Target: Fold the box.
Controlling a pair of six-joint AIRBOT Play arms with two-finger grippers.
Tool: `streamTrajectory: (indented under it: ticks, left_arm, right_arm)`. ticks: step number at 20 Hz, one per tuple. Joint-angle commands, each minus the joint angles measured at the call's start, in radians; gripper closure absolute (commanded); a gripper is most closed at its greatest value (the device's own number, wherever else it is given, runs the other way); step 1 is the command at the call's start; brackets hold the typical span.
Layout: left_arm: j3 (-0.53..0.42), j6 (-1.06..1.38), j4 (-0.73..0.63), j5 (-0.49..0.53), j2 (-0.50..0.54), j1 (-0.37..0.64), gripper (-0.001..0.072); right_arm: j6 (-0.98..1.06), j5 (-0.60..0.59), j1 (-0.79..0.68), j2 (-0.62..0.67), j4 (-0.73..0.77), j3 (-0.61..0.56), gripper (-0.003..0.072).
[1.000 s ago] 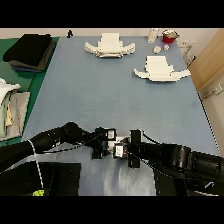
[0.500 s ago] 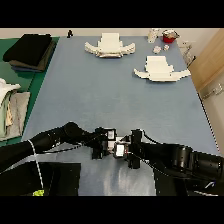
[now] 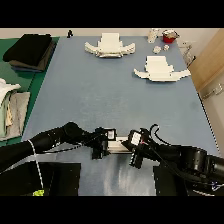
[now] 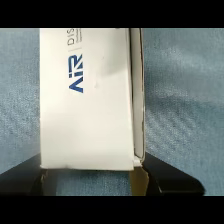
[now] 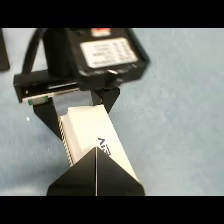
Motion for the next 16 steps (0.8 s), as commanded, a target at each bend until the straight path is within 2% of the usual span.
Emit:
streamTrajectory:
  ticks: [1, 4, 16]
  left_arm:
    - [0.000, 0.000, 0.000, 0.000, 0.000, 0.000, 0.0201]
    - [0.000, 0.000, 0.000, 0.001, 0.000, 0.000, 0.0201]
    - [0.000, 0.000, 0.000, 0.000, 0.000, 0.000, 0.0201]
  right_arm:
    - [0.275, 0.271, -0.020, 0.019, 0.003, -0.129, 0.0682]
    - [0.296, 0.329, -0.030, -0.002, 0.003, -0.189, 0.0682]
    - [0.296, 0.381, -0.036, -0.086, 0.023, -0.235, 0.0682]
